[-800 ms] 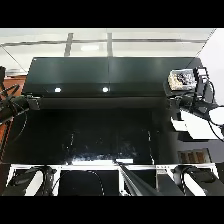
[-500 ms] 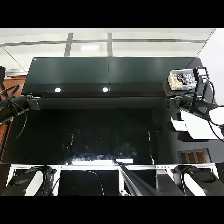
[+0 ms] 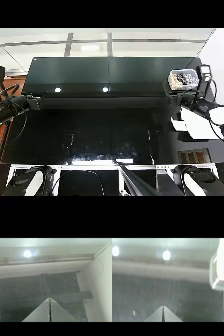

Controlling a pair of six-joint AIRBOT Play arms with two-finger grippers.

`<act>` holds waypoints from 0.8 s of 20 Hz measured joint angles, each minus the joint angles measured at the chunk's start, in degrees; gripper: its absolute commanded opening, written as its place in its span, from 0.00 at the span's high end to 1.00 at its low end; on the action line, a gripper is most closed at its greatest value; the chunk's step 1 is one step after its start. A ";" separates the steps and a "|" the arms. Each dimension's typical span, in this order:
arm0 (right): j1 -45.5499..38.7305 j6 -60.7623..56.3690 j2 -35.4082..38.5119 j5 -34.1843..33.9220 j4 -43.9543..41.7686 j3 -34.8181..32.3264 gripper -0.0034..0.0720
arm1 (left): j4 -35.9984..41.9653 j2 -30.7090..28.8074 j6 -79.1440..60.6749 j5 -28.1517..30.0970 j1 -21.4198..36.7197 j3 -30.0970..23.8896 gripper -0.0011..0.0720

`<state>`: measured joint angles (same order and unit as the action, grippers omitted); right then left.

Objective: Fold the box and place the chain.

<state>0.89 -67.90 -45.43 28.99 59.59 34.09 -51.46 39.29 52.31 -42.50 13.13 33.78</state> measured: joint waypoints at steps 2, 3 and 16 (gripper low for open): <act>0.00 0.00 0.00 -4.09 -3.78 0.00 0.93 | 0.55 0.17 0.20 -0.33 -0.04 -0.17 0.74; 0.00 -0.04 0.00 -6.10 -6.10 0.00 0.77 | 0.90 0.44 0.44 -0.72 -0.04 -0.31 0.14; -35.17 -5.68 -14.53 -0.09 3.52 12.02 0.02 | 2.49 4.48 1.25 -5.64 -0.24 -0.68 0.02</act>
